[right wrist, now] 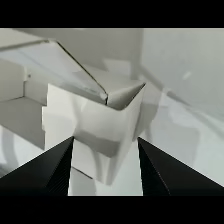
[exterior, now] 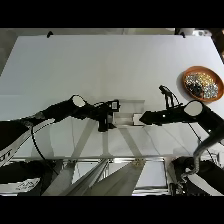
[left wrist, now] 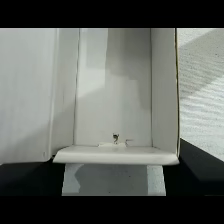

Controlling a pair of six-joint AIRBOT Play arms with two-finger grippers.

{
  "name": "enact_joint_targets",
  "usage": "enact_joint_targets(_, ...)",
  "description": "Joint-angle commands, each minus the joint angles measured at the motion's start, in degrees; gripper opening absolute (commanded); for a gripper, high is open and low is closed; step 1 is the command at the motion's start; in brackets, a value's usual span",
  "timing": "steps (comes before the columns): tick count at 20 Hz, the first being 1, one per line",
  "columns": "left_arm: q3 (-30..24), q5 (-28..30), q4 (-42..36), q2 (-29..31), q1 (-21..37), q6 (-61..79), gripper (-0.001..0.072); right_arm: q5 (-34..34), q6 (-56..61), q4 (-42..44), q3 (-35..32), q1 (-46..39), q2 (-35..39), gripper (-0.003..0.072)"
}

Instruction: Fold the box and place the chain.

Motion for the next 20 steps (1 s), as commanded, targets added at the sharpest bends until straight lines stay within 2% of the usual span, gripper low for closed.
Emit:
enact_joint_targets(1,0.0,0.0,0.0,0.0,0.0,0.0,0.0396,-0.6,12.7,-12.0,4.8,6.0,-2.2,0.0448)
enact_joint_targets(7,0.0,0.0,0.0,0.0,0.0,0.0,0.0396,0.4,28.8,-20.7,9.7,15.0,-7.2,0.0432)
enact_joint_targets(8,0.0,0.0,0.0,0.0,0.0,0.0,0.0396,0.5,29.8,-21.5,10.5,16.0,-7.6,0.0398)
enact_joint_targets(14,0.0,0.0,0.0,0.0,0.0,0.0,0.0396,6.7,37.9,-30.5,16.9,20.4,-12.6,0.0396)
enact_joint_targets(20,0.0,0.0,0.0,0.0,0.0,0.0,0.0396,6.7,48.8,-34.8,19.2,23.7,-16.6,0.0396)
